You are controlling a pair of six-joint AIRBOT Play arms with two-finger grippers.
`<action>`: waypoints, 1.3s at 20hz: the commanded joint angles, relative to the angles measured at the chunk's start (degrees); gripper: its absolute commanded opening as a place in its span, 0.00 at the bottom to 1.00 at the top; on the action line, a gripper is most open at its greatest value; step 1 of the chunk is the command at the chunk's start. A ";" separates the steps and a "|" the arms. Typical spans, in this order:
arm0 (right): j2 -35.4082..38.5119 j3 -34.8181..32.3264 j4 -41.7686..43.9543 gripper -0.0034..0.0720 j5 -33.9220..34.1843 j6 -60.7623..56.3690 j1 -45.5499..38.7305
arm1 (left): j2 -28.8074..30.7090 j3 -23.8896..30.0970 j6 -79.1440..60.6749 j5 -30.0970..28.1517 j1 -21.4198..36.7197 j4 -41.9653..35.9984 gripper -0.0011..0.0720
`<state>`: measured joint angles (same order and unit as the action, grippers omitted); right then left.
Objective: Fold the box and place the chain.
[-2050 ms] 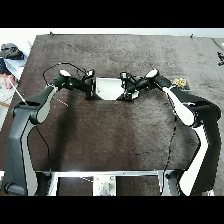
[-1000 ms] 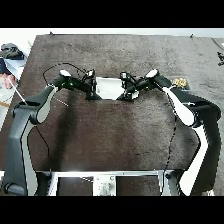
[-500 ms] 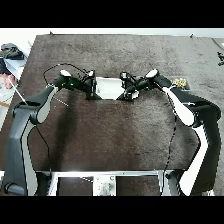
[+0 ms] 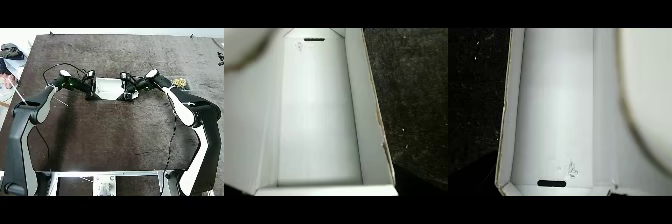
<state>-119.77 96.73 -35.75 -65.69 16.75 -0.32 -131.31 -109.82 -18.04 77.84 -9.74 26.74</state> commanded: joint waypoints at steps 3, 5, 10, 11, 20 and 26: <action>0.00 0.07 0.00 0.54 0.09 -0.04 0.00 | 0.04 0.00 -0.02 1.05 1.38 -0.92 0.87; 0.00 0.07 0.00 0.54 0.11 -0.04 0.00 | 0.04 0.00 -0.02 1.22 1.14 -0.98 0.87; 0.00 0.07 0.00 0.54 0.11 -0.04 0.00 | -0.33 0.00 -0.02 1.01 0.07 0.22 0.87; 0.00 0.07 0.00 0.54 0.09 -0.04 0.00 | -0.59 0.00 -0.02 0.83 -0.24 0.31 0.87; 0.00 0.07 0.00 0.54 0.11 -0.02 0.00 | -0.66 -0.04 0.00 1.29 0.20 -0.81 0.85; 0.00 0.07 0.00 0.54 0.09 -0.04 0.00 | -0.66 -0.04 -0.09 1.88 0.20 -1.44 0.51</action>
<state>-119.77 96.73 -35.66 -65.54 16.56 -0.34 -131.96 -109.84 -18.02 79.05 -9.54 25.67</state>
